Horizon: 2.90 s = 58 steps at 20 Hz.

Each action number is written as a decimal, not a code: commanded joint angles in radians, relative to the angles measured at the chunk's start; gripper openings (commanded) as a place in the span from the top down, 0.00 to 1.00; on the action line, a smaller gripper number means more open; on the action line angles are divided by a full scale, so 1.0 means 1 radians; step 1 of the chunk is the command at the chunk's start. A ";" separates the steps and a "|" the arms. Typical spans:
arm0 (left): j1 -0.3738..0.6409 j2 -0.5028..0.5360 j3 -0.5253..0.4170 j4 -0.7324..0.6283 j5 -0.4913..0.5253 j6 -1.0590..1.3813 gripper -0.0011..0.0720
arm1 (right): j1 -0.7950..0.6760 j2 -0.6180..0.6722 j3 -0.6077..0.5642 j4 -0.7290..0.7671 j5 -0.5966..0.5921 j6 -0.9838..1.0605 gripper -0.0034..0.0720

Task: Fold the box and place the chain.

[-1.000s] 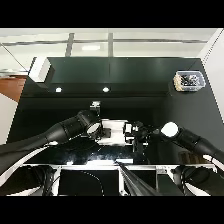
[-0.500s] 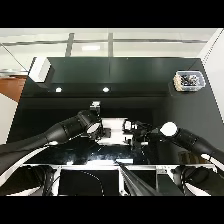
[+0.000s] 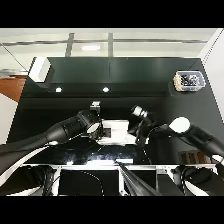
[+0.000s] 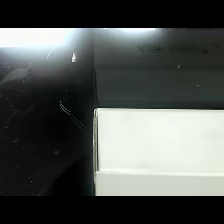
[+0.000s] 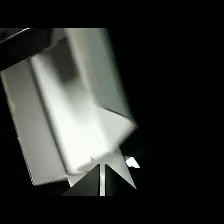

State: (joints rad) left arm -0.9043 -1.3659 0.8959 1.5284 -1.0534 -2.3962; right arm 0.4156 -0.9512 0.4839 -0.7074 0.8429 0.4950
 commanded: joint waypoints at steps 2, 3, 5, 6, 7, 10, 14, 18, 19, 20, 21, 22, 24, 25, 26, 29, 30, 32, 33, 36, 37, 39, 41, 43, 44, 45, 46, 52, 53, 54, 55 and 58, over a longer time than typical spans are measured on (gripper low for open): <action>0.000 0.000 0.000 -0.003 -0.001 0.000 0.95 | -0.325 0.122 0.031 -0.254 0.280 0.565 0.90; 0.000 0.000 0.000 -0.003 -0.002 0.000 0.95 | -0.409 0.121 0.029 -0.290 0.314 0.648 0.90; 0.000 0.000 0.000 -0.003 -0.002 0.000 0.95 | -0.553 0.121 -0.005 -0.294 0.324 0.771 0.90; 0.000 0.000 0.000 -0.003 -0.002 0.000 0.95 | -0.592 0.119 -0.032 -0.282 0.322 0.784 0.90; 0.000 0.000 0.000 -0.003 -0.002 0.000 0.95 | -0.605 0.113 -0.065 -0.268 0.310 0.801 0.90; 0.000 0.000 0.000 -0.003 -0.002 0.000 0.95 | -0.577 0.055 -0.157 -0.162 0.289 0.804 0.90; 0.000 -0.001 0.000 0.000 -0.001 0.000 0.95 | -0.457 -0.048 -0.181 0.007 0.253 0.706 0.90; 0.000 -0.008 0.000 0.000 -0.002 0.000 0.95 | -0.293 -0.126 -0.177 0.134 0.115 0.701 0.90; 0.000 -0.012 0.000 -0.001 -0.003 0.000 0.95 | -0.253 -0.140 -0.167 0.158 0.099 0.698 0.90; 0.000 -0.014 0.000 -0.001 -0.003 0.000 0.95 | -0.222 -0.143 -0.155 0.164 0.087 0.698 0.90; 0.000 -0.014 0.000 -0.001 -0.003 0.000 0.95 | -0.198 -0.143 -0.142 0.166 0.077 0.698 0.83; 0.000 -0.014 0.000 -0.001 -0.003 0.000 0.95 | -0.185 -0.143 -0.125 0.166 0.077 0.698 0.80; 0.000 -0.014 0.000 -0.001 -0.007 0.000 0.95 | -0.184 -0.143 -0.085 0.161 0.109 0.697 0.32; 0.000 -0.014 0.000 -0.003 -0.007 0.000 0.95 | -0.185 -0.143 -0.063 0.156 0.129 0.694 0.21; 0.000 -0.014 0.000 -0.005 -0.007 0.000 0.95 | -0.185 -0.143 -0.041 0.157 0.151 0.684 0.21; 0.000 -0.014 0.000 -0.019 -0.007 0.000 0.95 | -0.185 -0.142 0.010 0.158 0.225 0.672 0.21; 0.000 -0.014 0.000 -0.021 -0.007 0.000 0.95 | -0.183 -0.142 0.020 0.157 0.243 0.670 0.21; 0.000 -0.014 0.000 -0.021 -0.007 0.000 0.95 | -0.183 -0.142 0.026 0.158 0.256 0.672 0.01; 0.000 -0.014 0.000 -0.021 -0.006 0.000 0.95 | -0.183 -0.142 0.026 0.158 0.255 0.673 0.01; 0.000 -0.014 0.000 -0.021 -0.006 0.000 0.95 | -0.171 -0.142 0.026 0.184 0.248 0.676 0.02; 0.000 -0.014 0.000 -0.021 -0.006 0.000 0.95 | -0.151 -0.143 0.026 0.182 0.235 0.687 0.02; 0.000 -0.014 0.000 -0.022 -0.007 0.000 0.95 | -0.088 -0.142 0.027 0.160 0.188 0.727 0.10; 0.000 -0.014 0.000 -0.022 -0.007 0.000 0.95 | -0.027 -0.143 0.041 0.110 0.128 0.803 0.10; 0.000 -0.014 0.000 -0.022 -0.007 0.000 0.95 | 0.019 -0.142 0.071 0.032 0.094 0.893 0.21; 0.000 -0.014 0.000 -0.022 -0.007 0.000 0.95 | 0.040 -0.143 0.084 0.003 0.088 0.935 0.24; 0.000 -0.014 0.000 -0.022 -0.009 0.000 0.95 | 0.064 -0.143 0.097 -0.029 0.087 0.986 0.25; 0.000 -0.014 0.000 -0.022 -0.011 0.000 0.95 | 0.088 -0.143 0.107 -0.061 0.088 1.028 0.33; 0.000 -0.014 0.000 -0.022 -0.013 0.000 0.95 | 0.193 -0.143 0.194 -0.293 0.087 1.250 0.33; 0.000 -0.014 0.000 -0.022 -0.013 0.000 0.95 | 0.203 -0.143 0.200 -0.309 0.087 1.272 0.33; 0.000 -0.014 0.000 -0.022 -0.014 0.000 0.95 | 0.213 -0.143 0.204 -0.333 0.089 1.303 0.33; 0.000 -0.014 0.000 -0.022 -0.014 0.000 0.95 | 0.226 -0.143 0.209 -0.367 0.092 1.331 0.33; 0.000 -0.014 0.000 -0.022 -0.014 0.000 0.95 | 0.274 -0.154 0.246 -0.490 0.100 1.416 0.33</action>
State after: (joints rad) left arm -0.9039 -1.3796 0.8963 1.5059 -1.0664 -2.3970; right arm 0.6479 -1.0985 0.6991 -1.0710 0.9386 1.8076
